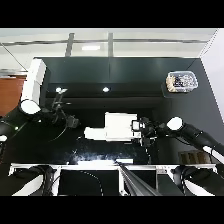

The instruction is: Fold the box and place the chain.

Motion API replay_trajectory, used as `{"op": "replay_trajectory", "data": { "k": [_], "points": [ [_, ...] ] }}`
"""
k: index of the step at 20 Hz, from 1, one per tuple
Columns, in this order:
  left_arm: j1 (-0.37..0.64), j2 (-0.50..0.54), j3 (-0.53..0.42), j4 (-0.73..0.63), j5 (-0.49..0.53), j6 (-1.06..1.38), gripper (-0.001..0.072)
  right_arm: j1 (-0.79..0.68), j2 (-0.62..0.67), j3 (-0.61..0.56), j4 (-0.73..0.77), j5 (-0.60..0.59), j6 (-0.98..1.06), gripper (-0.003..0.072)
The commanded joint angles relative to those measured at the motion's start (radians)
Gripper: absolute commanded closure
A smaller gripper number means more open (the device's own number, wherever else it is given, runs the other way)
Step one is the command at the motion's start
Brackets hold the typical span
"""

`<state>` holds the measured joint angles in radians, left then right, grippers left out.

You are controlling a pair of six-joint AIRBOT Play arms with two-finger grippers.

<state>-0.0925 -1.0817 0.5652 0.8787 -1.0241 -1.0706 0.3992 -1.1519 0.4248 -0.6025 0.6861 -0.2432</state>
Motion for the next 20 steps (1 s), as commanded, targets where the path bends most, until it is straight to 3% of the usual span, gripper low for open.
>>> {"op": "replay_trajectory", "data": {
  "k": [1,5,9,17,18,19,20],
  "points": [
    [0.1,0.0,-0.109,-0.113,-0.045,-0.187,0.0679,0.0,0.0,0.0,0.0,0.0,0.0,0.0259],
    [-0.004,-0.074,-0.19,-0.373,0.008,-0.074,0.068,0.0,0.0,0.0,0.0,0.0,0.0,0.0259],
    [-0.164,-0.129,-0.188,-0.439,0.126,-0.053,0.068,0.0,0.0,0.0,0.0,0.0,0.0,0.0259],
    [-0.18,-0.131,-0.114,-0.445,0.004,0.084,0.067,0.0,0.0,0.0,0.0,0.0,0.0,0.0259],
    [-0.182,-0.127,-0.096,-0.445,0.001,0.1,0.0545,0.0,0.0,0.0,0.0,0.0,0.0,0.0259],
    [-0.182,-0.125,-0.075,-0.442,-0.005,0.1,0.0301,0.0,0.0,0.0,0.0,0.0,0.0,0.0259],
    [-0.182,-0.125,-0.058,-0.442,-0.012,0.099,0.0171,0.0,0.0,0.0,0.0,0.0,0.0,0.0259]
  ]
}}
